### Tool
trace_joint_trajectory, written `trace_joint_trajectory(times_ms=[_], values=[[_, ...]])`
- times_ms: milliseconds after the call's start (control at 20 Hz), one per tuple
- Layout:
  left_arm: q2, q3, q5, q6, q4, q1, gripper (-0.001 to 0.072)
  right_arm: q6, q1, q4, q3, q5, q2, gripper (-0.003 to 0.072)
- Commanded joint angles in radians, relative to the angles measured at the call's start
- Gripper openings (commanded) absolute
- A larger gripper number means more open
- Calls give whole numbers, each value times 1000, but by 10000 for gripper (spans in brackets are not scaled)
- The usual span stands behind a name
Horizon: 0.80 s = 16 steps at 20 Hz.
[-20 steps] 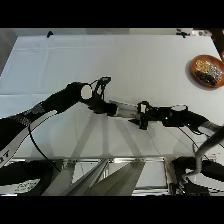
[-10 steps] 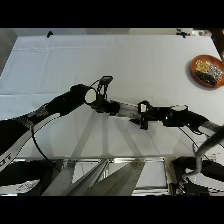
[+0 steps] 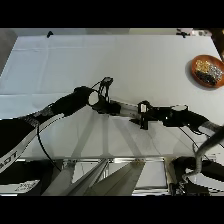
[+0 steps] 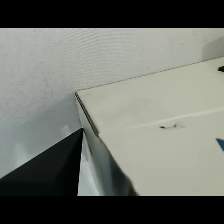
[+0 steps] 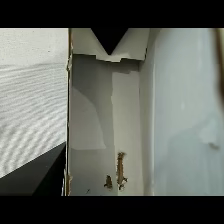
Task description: Fold the box and place the chain.
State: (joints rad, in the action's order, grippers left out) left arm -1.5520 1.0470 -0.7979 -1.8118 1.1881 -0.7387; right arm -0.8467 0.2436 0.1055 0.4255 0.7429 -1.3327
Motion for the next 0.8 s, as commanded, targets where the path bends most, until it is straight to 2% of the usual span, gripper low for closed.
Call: trace_joint_trajectory(times_ms=[0,150,300,450,600,750], values=[[-21,1,-23,-43,-2,-1,366,0,0,0,0,1,1,413],[-24,1,-72,-61,-5,-5,270,0,0,0,0,1,1,413],[-23,1,-107,-103,5,-12,270,0,0,0,0,1,1,413],[-23,1,-143,-129,75,-42,270,0,0,0,0,1,1,413],[-22,1,-230,-146,163,-74,270,0,0,0,0,1,1,413],[-14,7,-295,-145,190,-86,272,0,0,-1,0,1,1,413]])
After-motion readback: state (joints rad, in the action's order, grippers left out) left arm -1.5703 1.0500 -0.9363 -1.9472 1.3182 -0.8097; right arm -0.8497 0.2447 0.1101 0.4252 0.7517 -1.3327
